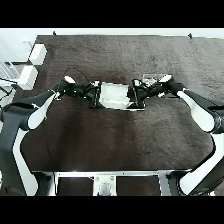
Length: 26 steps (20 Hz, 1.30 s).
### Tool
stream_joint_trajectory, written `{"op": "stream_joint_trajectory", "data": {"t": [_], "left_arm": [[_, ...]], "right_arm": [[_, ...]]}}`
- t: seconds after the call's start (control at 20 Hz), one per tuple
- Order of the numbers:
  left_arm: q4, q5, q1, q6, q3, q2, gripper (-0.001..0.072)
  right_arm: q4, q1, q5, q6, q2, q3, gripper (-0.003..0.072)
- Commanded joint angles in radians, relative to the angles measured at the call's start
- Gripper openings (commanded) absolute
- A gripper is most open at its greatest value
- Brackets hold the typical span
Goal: Fold the box and place the chain.
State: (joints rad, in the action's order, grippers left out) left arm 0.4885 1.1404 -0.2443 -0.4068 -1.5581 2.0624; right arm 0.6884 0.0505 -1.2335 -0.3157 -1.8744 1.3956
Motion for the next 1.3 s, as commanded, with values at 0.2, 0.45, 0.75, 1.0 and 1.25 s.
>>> {"op": "stream_joint_trajectory", "data": {"t": [0.2, 0.45, 0.75, 1.0, 1.25], "left_arm": [[0.002, -0.029, 0.0, 0.079, 0.001, 0.01, 0.0178], [0.002, -0.046, 0.0, 0.119, 0.001, 0.01, 0.0178], [0.002, -0.048, 0.0, 0.119, 0.001, 0.01, 0.0178], [0.005, -0.016, 0.0, 0.119, 0.001, 0.01, 0.0178], [0.018, -0.005, 0.0, 0.119, 0.001, 0.011, 0.0178]], "right_arm": [[-0.06, -0.073, -0.127, 0.054, 0.076, 0.002, 0.072], [-0.106, -0.085, -0.186, 0.055, 0.093, 0.002, 0.0681], [-0.256, -0.037, -0.206, 0.054, 0.095, -0.033, 0.0007], [-0.267, 0.044, 0.006, 0.148, 0.083, -0.037, 0.001], [-0.343, 0.037, 0.092, 0.159, 0.083, -0.037, 0.0011]]}}
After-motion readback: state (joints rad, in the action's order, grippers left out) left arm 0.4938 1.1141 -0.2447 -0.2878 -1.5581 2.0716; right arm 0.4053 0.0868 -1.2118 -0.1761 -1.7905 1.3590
